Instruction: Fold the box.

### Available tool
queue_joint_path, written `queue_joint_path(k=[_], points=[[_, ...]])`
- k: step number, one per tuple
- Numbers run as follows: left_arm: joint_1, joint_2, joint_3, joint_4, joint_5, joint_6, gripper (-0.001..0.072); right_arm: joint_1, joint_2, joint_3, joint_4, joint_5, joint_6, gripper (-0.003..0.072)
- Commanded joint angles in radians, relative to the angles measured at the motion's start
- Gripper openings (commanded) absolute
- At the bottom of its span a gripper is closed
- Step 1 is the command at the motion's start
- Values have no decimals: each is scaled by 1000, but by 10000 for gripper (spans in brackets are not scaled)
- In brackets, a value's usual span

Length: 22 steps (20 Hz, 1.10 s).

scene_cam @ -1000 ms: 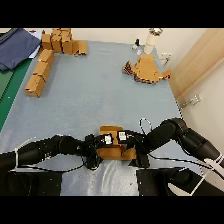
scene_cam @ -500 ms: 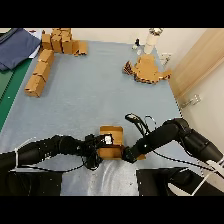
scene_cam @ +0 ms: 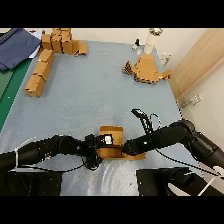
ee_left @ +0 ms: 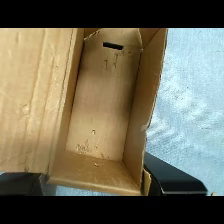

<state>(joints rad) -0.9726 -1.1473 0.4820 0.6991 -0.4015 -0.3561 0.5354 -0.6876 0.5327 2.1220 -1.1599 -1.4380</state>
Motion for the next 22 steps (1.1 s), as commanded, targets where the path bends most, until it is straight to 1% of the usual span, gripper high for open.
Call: queue_joint_path(k=[1,2,5,8,12,14,17,18,22], points=[[1,0,3,15,6,-2,532,3,-5,1,87,39,23,7],[6,0,8,60,33,-2,532,2,-10,1,97,50,53,7],[8,0,11,63,113,-2,532,3,-31,1,97,53,153,8],[8,0,11,63,114,-2,532,2,-37,1,96,54,183,8],[8,14,17,75,110,-3,532,2,-49,1,96,92,193,8],[8,50,16,87,56,-3,532,2,-49,1,93,100,193,7],[8,84,15,87,-104,-3,531,2,-49,1,77,110,193,7],[8,83,14,85,-127,-4,532,2,-49,1,77,111,193,7],[8,82,9,78,-119,-4,532,2,-49,1,77,132,193,7]])
